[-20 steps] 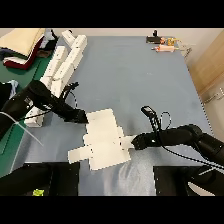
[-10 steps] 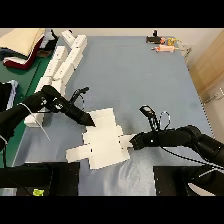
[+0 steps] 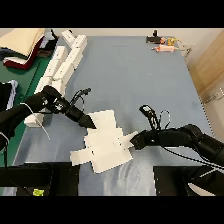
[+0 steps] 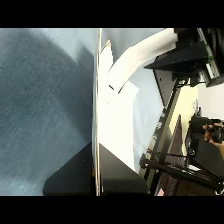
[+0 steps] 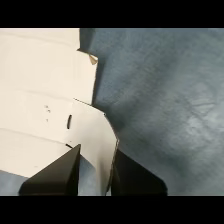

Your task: Fold the box.

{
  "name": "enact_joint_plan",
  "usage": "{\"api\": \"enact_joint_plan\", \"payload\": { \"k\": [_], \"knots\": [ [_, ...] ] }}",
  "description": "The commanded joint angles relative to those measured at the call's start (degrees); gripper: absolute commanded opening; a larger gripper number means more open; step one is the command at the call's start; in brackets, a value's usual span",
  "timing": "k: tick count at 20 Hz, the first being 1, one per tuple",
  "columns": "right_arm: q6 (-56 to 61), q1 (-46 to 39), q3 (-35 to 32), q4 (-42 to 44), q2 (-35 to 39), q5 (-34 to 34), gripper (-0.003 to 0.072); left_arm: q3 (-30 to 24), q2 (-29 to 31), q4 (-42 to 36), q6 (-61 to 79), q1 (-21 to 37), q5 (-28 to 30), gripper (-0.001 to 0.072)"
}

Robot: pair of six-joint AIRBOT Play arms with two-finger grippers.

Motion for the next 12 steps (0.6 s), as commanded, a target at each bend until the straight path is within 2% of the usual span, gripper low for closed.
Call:
{"api": "enact_joint_plan", "payload": {
  "k": [1,5,8,9,10,12],
  "knots": [
    [2.97,-0.02,2.12,-17.42,0.04,-3.19,0.0269,0.11,-0.04,-1.36,0.76,-0.04,-0.5,0.0016],
    [12.41,-0.02,4.74,-35.69,0.04,-7.08,0.0287,1.09,0.98,-6.19,12.79,-0.09,1.2,0.0014],
    [14.73,-0.02,5.2,-39.71,0.04,-7.52,0.0309,1.07,3.5,-7.13,20.57,-2.19,6.62,0.0014],
    [17.05,-0.02,5.84,-41.24,0.07,-8.2,0.0316,1.07,4.09,-6.58,21.14,-3.54,8.57,0.0013],
    [19.71,-0.02,6.78,-43.12,0.07,-8.94,0.0364,1.07,4.59,-6.54,21.68,-5.03,10.01,0.0013],
    [27.23,-0.02,9.27,-48.68,0.07,-10.29,0.0379,1.07,6.45,-6.62,24.98,-9.01,12.57,0.0011]
  ]
}}
